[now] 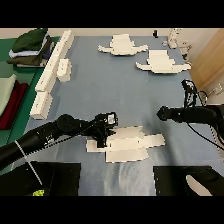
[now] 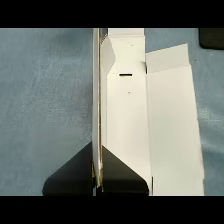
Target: Fold the box.
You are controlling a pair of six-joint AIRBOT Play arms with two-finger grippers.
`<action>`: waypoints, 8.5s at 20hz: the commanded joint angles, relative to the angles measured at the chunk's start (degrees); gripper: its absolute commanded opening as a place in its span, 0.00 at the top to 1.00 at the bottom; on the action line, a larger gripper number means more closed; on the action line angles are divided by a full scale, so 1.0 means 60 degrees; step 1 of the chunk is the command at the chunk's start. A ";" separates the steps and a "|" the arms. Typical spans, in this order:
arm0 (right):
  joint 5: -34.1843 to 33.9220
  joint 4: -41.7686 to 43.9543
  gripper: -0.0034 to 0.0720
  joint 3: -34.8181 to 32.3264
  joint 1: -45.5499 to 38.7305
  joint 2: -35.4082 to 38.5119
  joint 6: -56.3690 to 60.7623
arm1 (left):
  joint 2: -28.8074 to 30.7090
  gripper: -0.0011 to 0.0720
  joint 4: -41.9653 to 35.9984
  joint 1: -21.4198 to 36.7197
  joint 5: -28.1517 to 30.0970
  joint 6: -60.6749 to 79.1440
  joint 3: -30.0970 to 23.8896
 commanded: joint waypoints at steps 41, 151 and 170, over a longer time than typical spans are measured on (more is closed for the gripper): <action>-0.0066 0.0342 0.27 0.0007 -0.0007 -0.0044 0.0000 | -0.0630 0.96 0.0630 0.0845 -0.2754 -0.0495 0.0667; -0.1071 0.3738 0.00 -0.1708 0.3504 0.0918 -1.2681 | -0.1184 0.96 0.0976 0.0831 -0.3133 -0.0506 0.1166; -0.2583 0.2477 0.01 -0.1698 0.3734 0.4058 -0.8306 | -0.1184 0.96 0.0976 0.0831 -0.3133 -0.0506 0.1166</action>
